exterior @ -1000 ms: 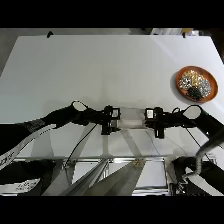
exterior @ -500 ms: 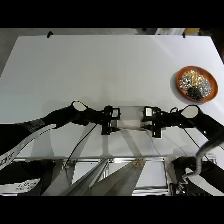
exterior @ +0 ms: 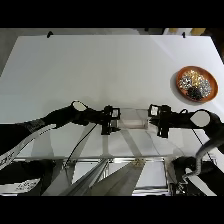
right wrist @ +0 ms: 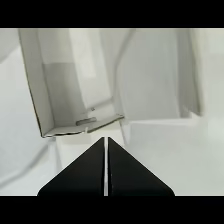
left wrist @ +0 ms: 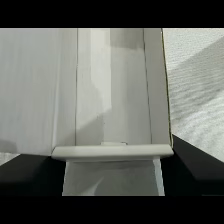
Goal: Fold the box and place the chain.
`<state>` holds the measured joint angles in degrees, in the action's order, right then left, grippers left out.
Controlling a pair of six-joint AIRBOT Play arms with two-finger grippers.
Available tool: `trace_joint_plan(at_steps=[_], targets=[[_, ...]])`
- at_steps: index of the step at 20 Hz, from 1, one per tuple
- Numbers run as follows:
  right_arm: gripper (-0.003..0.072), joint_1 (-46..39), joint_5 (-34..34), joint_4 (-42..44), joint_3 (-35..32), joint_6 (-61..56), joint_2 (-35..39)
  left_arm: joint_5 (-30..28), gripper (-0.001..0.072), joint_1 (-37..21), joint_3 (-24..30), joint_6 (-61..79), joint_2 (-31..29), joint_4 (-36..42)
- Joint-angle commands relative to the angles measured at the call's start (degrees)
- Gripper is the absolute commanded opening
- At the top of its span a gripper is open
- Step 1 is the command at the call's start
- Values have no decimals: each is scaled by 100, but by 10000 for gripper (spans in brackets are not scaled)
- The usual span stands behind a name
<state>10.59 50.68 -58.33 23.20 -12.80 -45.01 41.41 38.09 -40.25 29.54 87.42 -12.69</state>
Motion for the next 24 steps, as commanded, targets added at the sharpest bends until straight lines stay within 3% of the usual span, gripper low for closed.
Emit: trace_joint_plan(at_steps=[1,6,9,17,19,24], targets=[[15,-103,-26,-184,7,-1521,511,-2,389,-2,0,-2,0,0],[15,-1333,-404,-190,15,-4356,474,-4,389,-2,0,-2,0,0],[15,-1891,-35,-192,13,-5665,225,-2,389,-2,0,-2,0,0],[13,-1993,929,0,0,-6089,-1056,-2,389,-2,0,-2,0,0],[13,-1993,1040,439,0,-5956,-1161,-2,389,-2,0,-2,0,0],[13,-1996,761,573,9,-5716,-793,-2,389,-2,0,-2,0,0]])
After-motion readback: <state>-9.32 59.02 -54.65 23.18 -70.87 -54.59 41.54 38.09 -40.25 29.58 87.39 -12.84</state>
